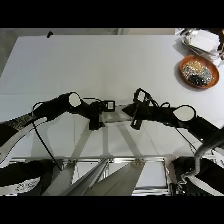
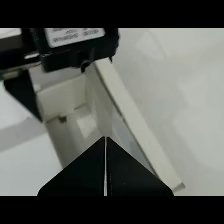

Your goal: Fold the box and place the chain.

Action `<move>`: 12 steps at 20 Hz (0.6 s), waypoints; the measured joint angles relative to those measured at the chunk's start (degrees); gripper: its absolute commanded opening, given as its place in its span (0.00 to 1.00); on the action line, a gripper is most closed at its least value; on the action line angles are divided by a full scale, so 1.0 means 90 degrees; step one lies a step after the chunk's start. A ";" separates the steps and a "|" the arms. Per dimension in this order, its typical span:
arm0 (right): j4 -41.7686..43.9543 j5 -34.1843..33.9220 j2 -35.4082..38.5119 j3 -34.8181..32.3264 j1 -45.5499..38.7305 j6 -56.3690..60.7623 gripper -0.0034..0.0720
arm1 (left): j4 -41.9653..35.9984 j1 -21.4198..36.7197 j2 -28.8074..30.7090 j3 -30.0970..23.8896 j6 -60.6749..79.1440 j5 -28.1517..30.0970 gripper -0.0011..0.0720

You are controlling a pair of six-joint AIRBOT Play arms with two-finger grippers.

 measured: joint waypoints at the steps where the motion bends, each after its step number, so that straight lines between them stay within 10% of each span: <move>1: 0.0430 -0.0121 -0.0170 0.0000 0.0036 -0.0311 0.06 | 0.0000 0.0000 0.0000 0.0002 0.0000 0.0000 0.22; 4: 0.1418 -0.0277 -0.0457 0.0000 0.0092 -0.1132 0.06 | 0.0000 0.0002 0.0000 0.0000 -0.0002 0.0000 0.24; 8: 0.1722 -0.0325 -0.0585 0.0000 0.0100 -0.1656 0.06 | 0.0109 0.0015 0.0153 -0.0017 -0.0083 0.0143 0.83; 12: 0.1625 -0.0172 -0.0590 0.0000 0.0102 -0.1817 0.06 | 0.0248 0.0216 0.0374 -0.0007 -0.0554 0.0384 0.97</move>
